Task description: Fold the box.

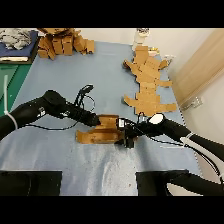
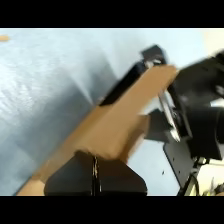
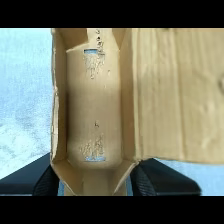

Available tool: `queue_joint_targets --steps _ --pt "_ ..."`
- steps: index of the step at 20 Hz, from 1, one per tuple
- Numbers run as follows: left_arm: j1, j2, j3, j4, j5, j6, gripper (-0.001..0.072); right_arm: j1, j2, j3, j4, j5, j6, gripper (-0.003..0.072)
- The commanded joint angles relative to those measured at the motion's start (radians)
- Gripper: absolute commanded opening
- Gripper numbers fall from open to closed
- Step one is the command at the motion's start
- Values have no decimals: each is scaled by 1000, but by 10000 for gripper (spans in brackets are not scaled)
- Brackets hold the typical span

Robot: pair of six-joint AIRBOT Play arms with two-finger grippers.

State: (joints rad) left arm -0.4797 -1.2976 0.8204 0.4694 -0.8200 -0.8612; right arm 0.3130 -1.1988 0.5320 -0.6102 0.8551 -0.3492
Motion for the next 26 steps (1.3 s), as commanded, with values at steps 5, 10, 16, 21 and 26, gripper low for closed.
queue_joint_targets --steps 5,10,16,21,26 --pt "6 -141 64 -28 -8 -46 13 0 -1 0 0 1 0 607" --pt "5 -151 74 -27 -54 -49 13 0 -1 0 0 0 0 606" --pt "5 -210 74 -25 -114 -75 12 0 -1 0 -8 0 0 607" --pt "5 -211 74 -21 -111 -75 12 0 -1 0 -20 0 0 607" --pt "6 -212 78 -22 -96 -34 13 0 -1 0 -22 0 0 607"
